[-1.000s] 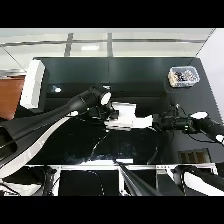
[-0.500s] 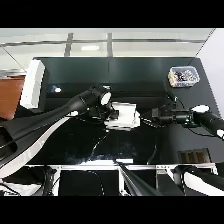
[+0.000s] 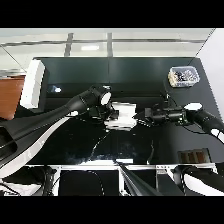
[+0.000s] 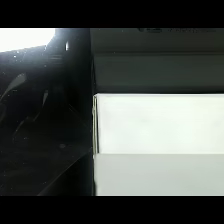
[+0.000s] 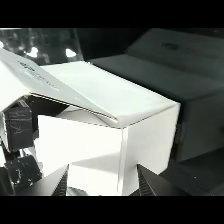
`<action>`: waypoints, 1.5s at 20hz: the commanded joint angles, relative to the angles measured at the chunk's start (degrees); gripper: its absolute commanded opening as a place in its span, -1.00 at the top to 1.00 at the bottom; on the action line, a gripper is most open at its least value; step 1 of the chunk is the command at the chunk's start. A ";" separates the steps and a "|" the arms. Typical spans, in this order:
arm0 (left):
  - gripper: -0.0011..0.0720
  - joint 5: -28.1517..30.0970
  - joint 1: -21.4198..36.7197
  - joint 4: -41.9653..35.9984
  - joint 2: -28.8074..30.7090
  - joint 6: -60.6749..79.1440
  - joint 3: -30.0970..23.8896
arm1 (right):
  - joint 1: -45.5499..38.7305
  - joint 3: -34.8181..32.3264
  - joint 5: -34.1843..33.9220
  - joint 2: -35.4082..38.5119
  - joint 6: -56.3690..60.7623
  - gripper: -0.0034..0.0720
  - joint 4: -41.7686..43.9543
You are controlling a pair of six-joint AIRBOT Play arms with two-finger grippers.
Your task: Fold the box and place the chain.
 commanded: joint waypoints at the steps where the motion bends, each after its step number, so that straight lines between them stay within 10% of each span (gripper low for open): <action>1: 0.90 -0.02 0.00 0.02 0.04 0.00 0.04 | 3.23 3.32 -1.60 0.02 5.40 -0.31 -6.88; 8: 0.90 0.00 0.00 0.00 0.04 0.00 0.04 | 10.58 10.03 -5.40 0.00 19.15 -0.31 -21.38; 11: 0.90 -0.02 0.00 0.00 0.04 0.00 0.04 | 12.20 11.78 -5.66 0.00 23.67 0.03 -26.58; 30: 0.90 0.02 0.00 0.02 0.04 0.00 0.04 | 22.03 21.46 -1.03 -8.22 45.57 0.03 -46.42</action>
